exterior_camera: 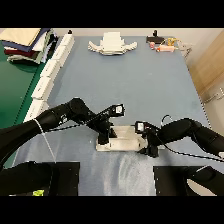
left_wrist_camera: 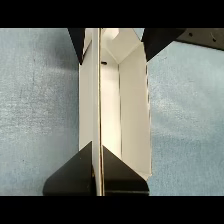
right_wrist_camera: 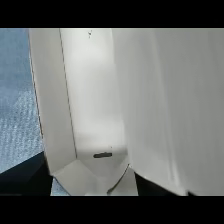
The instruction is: Fold the box.
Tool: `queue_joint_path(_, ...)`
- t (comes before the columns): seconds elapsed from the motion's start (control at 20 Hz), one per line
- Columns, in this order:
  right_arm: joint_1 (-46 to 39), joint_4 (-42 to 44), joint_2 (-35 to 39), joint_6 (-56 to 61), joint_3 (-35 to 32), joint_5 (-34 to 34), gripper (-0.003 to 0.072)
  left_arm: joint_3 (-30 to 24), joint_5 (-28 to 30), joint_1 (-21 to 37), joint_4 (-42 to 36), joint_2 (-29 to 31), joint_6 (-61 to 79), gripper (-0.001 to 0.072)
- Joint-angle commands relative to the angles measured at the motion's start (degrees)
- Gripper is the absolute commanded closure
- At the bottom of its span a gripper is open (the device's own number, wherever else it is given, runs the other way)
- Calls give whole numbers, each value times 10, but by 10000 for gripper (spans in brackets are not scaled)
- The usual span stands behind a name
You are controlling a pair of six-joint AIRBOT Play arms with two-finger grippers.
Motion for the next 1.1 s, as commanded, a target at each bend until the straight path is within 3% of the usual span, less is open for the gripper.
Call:
queue_joint_path(0.0, 0, -4, -3, 2, -5, 12, -18, 0, 4, 1, 4, 0, 0, 694)
queue_joint_path(0.4, 14, -24, -3, 0, -5, 26, -9, 0, 3, 0, 4, 0, 0, 694)
queue_joint_path(0.45, 15, -26, -3, 0, -5, 26, 46, 0, 3, 0, 4, 0, 0, 694)
queue_joint_path(0.85, 15, -26, -3, 0, -5, 31, 52, 0, 3, 0, 3, 0, 0, 694)
queue_joint_path(0.9, 15, -26, -3, 0, -5, 31, 79, 0, 3, 0, 3, 0, 0, 694)
queue_joint_path(0.95, 15, -26, -3, 0, -5, 31, 189, 0, 3, 0, 3, 0, 0, 694)
queue_joint_path(1.05, 15, -26, -3, 0, -5, 31, 204, 0, 3, 0, 3, 0, 0, 694)
